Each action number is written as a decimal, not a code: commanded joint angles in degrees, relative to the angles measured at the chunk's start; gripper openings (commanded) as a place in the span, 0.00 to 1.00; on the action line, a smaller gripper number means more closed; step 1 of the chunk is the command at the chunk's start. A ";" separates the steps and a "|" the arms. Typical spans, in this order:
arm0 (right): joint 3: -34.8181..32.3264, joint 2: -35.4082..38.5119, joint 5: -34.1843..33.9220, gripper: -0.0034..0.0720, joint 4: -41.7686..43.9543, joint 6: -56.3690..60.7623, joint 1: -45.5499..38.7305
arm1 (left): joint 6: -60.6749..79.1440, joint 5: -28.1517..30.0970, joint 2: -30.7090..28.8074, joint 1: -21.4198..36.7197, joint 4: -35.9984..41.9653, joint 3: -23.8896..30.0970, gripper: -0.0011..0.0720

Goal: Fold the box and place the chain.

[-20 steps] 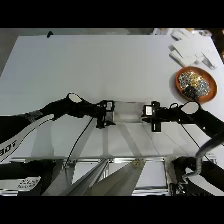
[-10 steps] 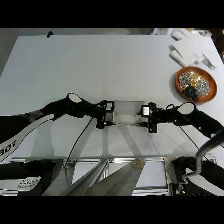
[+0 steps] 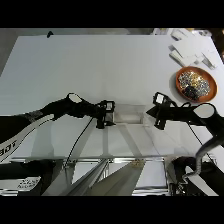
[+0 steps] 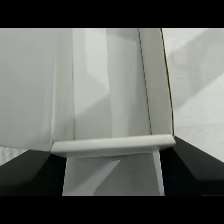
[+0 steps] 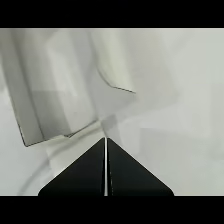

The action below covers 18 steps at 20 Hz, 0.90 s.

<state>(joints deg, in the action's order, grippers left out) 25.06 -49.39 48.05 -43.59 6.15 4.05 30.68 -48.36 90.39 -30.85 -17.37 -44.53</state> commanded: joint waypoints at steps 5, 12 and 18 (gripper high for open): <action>-0.02 3.93 -4.48 0.07 -12.26 48.48 -7.30 | -0.04 0.11 0.00 0.04 -0.04 -0.04 0.29; -0.02 -8.96 2.51 0.07 -12.20 63.89 -9.46 | -0.04 0.11 0.00 0.04 -0.04 -0.04 0.29; -0.59 -14.05 4.46 0.07 -6.67 61.90 -0.79 | -0.04 0.11 0.00 0.04 -0.04 -0.02 0.29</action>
<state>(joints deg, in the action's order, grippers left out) 24.67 -61.49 51.75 -53.19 67.68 0.01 30.61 -48.27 90.39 -30.87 -17.41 -44.51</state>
